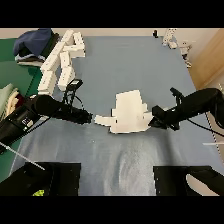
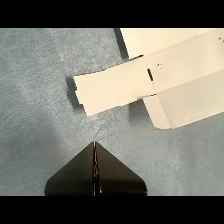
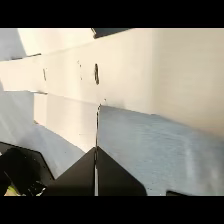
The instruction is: Fold the box.
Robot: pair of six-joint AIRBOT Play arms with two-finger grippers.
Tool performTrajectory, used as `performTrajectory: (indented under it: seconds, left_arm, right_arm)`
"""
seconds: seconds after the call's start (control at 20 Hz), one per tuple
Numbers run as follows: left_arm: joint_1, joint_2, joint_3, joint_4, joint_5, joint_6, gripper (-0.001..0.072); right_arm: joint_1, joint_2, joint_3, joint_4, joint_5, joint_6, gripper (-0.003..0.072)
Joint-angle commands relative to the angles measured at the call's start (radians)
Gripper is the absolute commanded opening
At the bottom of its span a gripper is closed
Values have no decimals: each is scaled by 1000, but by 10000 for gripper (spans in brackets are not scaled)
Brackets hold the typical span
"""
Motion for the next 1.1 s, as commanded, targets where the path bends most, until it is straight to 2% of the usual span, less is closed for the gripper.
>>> performTrajectory:
  seconds: [0.0, 0.05, 0.2, 0.3, 0.45, 0.65, 0.75, 1.05]
  left_arm:
    - [0, 0, 0, 0, 0, 0, 13]
    - [0, 0, 0, 0, 0, 0, 13]
    - [0, 0, 0, 0, 0, 0, 13]
    - [0, 0, 0, 0, 0, 0, 13]
    - [0, 0, 0, 0, 0, 0, 13]
    - [0, 0, 0, 0, 0, 0, 13]
    - [0, 0, 0, 0, 0, 0, 13]
    - [0, 0, 0, 0, 0, 0, 13]
  right_arm:
    - [17, 23, -51, -68, 41, -7, 372]
    - [14, 23, -29, -124, 41, -5, 472]
    - [-42, 23, 61, -323, 24, 56, 468]
    - [-127, 12, 77, -372, 21, 61, 426]
    - [-293, -68, 74, -324, -1, -73, 426]
    - [-436, -178, 48, -96, 25, -347, 426]
    - [-469, -229, 28, 17, 47, -477, 427]
    - [-473, -356, 18, 98, 64, -625, 426]
